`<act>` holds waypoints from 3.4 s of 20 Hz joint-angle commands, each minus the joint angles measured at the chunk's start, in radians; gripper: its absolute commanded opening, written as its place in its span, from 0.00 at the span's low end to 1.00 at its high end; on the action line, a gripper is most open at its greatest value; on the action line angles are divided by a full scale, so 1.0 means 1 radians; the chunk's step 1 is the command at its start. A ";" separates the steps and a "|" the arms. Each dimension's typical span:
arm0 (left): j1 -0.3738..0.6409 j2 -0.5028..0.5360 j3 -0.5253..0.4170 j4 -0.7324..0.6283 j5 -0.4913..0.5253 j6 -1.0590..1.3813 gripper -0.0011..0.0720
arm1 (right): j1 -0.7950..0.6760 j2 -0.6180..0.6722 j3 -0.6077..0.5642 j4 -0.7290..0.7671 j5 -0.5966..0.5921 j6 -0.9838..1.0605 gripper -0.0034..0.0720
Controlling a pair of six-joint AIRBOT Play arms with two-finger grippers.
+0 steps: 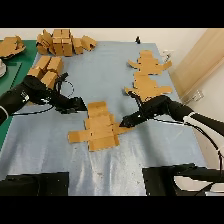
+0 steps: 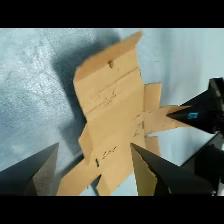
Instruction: Fold the box.
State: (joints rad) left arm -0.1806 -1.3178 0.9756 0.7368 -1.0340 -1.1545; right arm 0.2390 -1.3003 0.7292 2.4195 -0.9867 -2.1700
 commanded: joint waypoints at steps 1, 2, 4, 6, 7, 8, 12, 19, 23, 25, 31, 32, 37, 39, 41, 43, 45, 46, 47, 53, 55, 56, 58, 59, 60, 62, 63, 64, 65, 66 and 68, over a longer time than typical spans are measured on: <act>0.045 -0.090 0.000 -0.124 -0.048 0.101 0.92 | 0.043 0.035 -0.058 0.058 0.106 -0.090 0.05; 0.053 -0.112 0.000 -0.132 -0.045 0.118 0.92 | 0.043 0.055 -0.072 0.058 0.124 -0.090 0.05; 0.063 -0.159 0.000 -0.133 -0.036 0.129 0.92 | 0.043 0.090 -0.085 0.055 0.141 -0.094 0.05; 0.062 -0.208 0.000 -0.146 -0.034 0.149 0.92 | 0.043 0.098 -0.087 0.057 0.138 -0.094 0.05; 0.062 -0.230 0.000 -0.167 -0.034 0.163 0.92 | 0.043 0.097 -0.087 0.056 0.133 -0.094 0.05; 0.062 -0.249 0.000 -0.199 -0.034 0.182 0.92 | 0.043 0.097 -0.089 0.057 0.132 -0.094 0.05; 0.057 -0.277 0.000 -0.349 -0.043 0.284 0.92 | 0.043 0.097 -0.113 0.061 0.113 -0.093 0.05; 0.005 -0.280 0.020 -0.380 -0.045 0.354 0.92 | 0.043 0.097 -0.126 0.076 0.102 -0.093 0.05; -0.007 -0.281 0.023 -0.383 -0.122 0.403 0.67 | 0.043 0.097 -0.126 0.077 0.098 -0.092 0.05; -0.006 -0.281 0.023 -0.385 -0.162 0.435 0.67 | 0.043 0.097 -0.126 0.076 0.096 -0.090 0.05; -0.006 -0.281 0.023 -0.369 -0.178 0.469 0.67 | 0.043 0.097 -0.126 0.076 0.097 -0.090 0.05; -0.006 -0.281 0.023 -0.370 -0.178 0.476 0.67 | 0.043 0.097 -0.126 0.076 0.097 -0.090 0.05; -0.006 -0.281 0.023 -0.370 -0.178 0.491 0.47 | 0.043 0.097 -0.126 0.075 0.097 -0.109 0.05; -0.007 -0.281 0.023 -0.371 -0.176 0.509 0.25 | 0.043 0.097 -0.126 0.075 0.097 -0.117 0.05; -0.007 -0.282 0.023 -0.373 -0.170 0.512 0.25 | 0.043 0.097 -0.126 0.075 0.102 -0.120 0.05; -0.007 -0.283 0.023 -0.373 -0.171 0.515 0.25 | 0.043 0.097 -0.126 0.075 0.114 -0.120 0.05; -0.007 -0.283 0.023 -0.372 -0.171 0.523 0.25 | 0.043 0.097 -0.126 0.075 0.119 -0.120 0.05; -0.007 -0.283 0.023 -0.372 -0.173 0.534 0.25 | 0.043 0.097 -0.126 0.075 0.118 -0.120 0.05; -0.007 -0.283 0.023 -0.372 -0.174 0.539 0.25 | 0.043 0.097 -0.126 0.075 0.119 -0.120 0.05; -0.006 -0.283 0.023 -0.371 -0.177 0.597 0.03 | 0.043 0.097 -0.126 0.076 0.129 -0.116 0.05; -0.007 -0.283 0.023 -0.371 -0.177 0.625 0.03 | 0.043 0.097 -0.126 0.075 0.135 -0.116 0.05; -0.007 -0.283 0.023 -0.375 -0.178 0.647 0.03 | 0.042 0.097 -0.126 0.070 0.143 -0.115 0.10; -0.007 -0.282 0.027 -0.396 -0.182 0.697 0.03 | 0.025 0.097 -0.119 0.063 0.164 -0.070 0.40; -0.007 -0.278 0.029 -0.429 -0.181 0.735 0.03 | 0.009 0.097 -0.109 0.062 0.171 -0.047 0.42; -0.008 -0.270 0.029 -0.484 -0.182 0.784 0.03 | -0.013 0.098 -0.096 0.061 0.172 -0.027 0.42; -0.025 -0.244 0.029 -0.589 -0.192 0.889 0.03 | -0.064 0.099 -0.059 0.047 0.167 0.027 0.42; -0.040 -0.224 0.029 -0.599 -0.184 0.939 0.03 | -0.089 0.099 -0.040 0.044 0.167 0.040 0.42; -0.061 -0.201 0.029 -0.595 -0.168 0.981 0.03 | -0.117 0.099 -0.020 0.045 0.166 0.054 0.42; -0.082 -0.185 0.029 -0.594 -0.163 1.018 0.03 | -0.143 0.099 0.000 0.045 0.166 0.079 0.42; -0.103 -0.175 0.029 -0.594 -0.164 1.050 0.03 | -0.163 0.099 0.017 0.045 0.166 0.106 0.42; -0.137 -0.173 0.028 -0.568 -0.179 1.094 0.03 | -0.191 0.109 0.038 0.045 0.167 0.161 0.42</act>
State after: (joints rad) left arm -0.2722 -1.5116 1.0035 0.1696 -1.2087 -0.1722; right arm 0.0978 -1.1984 0.7292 2.4676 -0.8219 -2.0918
